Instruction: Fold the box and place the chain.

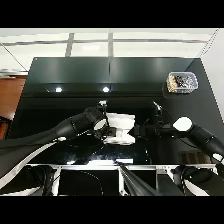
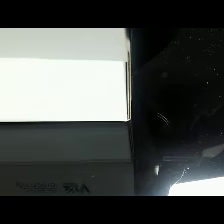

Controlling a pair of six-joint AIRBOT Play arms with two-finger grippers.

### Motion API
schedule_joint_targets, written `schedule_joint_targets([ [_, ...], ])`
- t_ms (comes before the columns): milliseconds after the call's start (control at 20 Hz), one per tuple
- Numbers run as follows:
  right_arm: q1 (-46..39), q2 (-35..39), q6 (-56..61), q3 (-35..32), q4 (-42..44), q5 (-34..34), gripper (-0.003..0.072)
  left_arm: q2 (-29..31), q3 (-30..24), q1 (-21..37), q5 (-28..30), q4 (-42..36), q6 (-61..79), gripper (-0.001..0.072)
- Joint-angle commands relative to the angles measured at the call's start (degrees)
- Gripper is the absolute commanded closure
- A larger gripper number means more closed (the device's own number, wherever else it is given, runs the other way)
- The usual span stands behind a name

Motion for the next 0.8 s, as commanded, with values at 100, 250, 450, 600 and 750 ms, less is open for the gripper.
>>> schedule_joint_targets([
  [100, 7.69, -0.24, 17.14, 4.52, -14.40, -6.60, 0.0205, -0.02, -0.02, -0.04, 0.04, 0.00, 0.00, 0.0681],
  [250, 10.84, -2.12, 27.98, 8.15, -24.04, -3.28, 0.0205, -0.02, -0.02, -0.04, 0.04, 0.00, 0.00, 0.0681],
  [450, 14.49, -4.94, 35.82, 11.41, -31.95, -0.24, 0.0205, -0.02, -0.02, -0.04, 0.04, 0.00, 0.00, 0.0682],
  [600, 17.09, -7.61, 42.12, 13.18, -38.66, 3.78, 0.0205, -0.02, -0.02, -0.04, 0.07, 0.02, 0.00, 0.0682],
  [750, 19.10, -11.65, 45.09, 17.51, -42.32, 8.13, 0.0205, -0.02, -0.02, -0.04, 0.09, 0.02, 0.00, 0.0681],
])
